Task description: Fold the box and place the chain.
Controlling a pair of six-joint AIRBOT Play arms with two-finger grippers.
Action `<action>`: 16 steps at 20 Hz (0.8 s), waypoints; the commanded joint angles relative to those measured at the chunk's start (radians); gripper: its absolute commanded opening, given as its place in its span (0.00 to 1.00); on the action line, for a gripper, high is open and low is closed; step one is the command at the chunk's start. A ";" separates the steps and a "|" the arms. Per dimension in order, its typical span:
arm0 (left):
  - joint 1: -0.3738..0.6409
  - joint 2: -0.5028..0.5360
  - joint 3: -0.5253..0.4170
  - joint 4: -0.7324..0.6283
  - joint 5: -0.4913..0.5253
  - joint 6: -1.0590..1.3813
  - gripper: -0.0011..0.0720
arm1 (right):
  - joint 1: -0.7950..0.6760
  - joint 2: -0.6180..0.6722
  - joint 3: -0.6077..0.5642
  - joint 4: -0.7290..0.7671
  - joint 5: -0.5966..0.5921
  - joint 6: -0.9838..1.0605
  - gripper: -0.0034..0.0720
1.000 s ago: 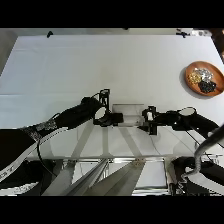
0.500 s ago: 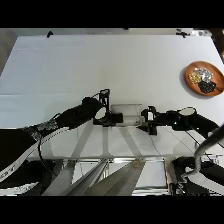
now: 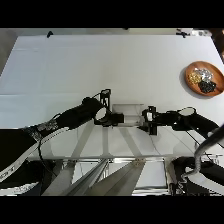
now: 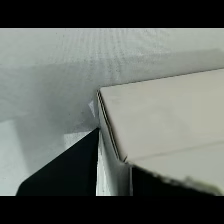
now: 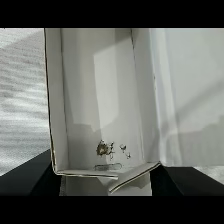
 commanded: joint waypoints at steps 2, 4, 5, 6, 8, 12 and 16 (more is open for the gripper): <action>-0.004 -0.001 0.000 0.000 0.005 0.000 0.20 | 0.000 0.001 0.000 0.002 0.002 0.000 0.66; -0.010 -0.001 0.000 0.002 0.011 0.006 0.02 | 0.000 0.001 0.000 0.002 0.002 0.000 0.66; -0.011 -0.001 0.000 0.002 0.013 0.007 0.02 | 0.000 0.001 0.000 0.002 0.002 0.000 0.66; -0.012 -0.001 0.000 0.001 0.012 0.007 0.02 | 0.000 0.001 0.000 0.002 0.002 0.000 0.66; -0.018 -0.001 0.000 0.001 0.013 0.007 0.02 | 0.000 0.001 0.000 0.002 0.002 0.000 0.66; -0.019 0.000 0.000 -0.002 0.013 0.008 0.06 | 0.000 0.001 0.000 0.002 0.002 0.000 0.66; -0.017 0.004 0.000 -0.004 0.012 0.008 0.31 | 0.000 0.001 0.000 0.002 0.002 0.000 0.66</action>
